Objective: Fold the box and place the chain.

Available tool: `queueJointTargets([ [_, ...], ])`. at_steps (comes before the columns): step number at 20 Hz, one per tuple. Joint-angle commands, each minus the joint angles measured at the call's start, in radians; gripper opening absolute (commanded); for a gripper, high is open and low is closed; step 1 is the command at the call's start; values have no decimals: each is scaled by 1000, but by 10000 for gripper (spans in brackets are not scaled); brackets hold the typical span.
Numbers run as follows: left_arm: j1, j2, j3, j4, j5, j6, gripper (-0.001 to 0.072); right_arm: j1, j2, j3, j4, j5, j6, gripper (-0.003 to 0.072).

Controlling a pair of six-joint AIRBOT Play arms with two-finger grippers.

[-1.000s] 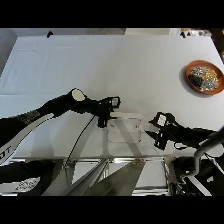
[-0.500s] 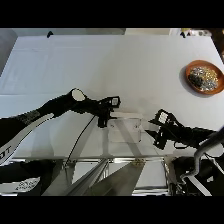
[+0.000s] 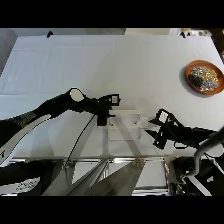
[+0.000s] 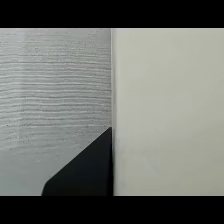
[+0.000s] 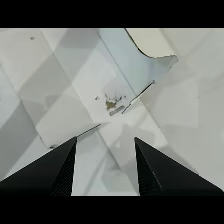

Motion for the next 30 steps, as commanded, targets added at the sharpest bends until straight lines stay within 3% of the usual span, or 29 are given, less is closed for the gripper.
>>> queueJointTargets([
  [1,-10,12,1,12,2,-8,1,1,0,0,0,0,0,395],
  [30,-31,-21,1,27,42,-16,11,1,0,0,0,5,0,395],
])
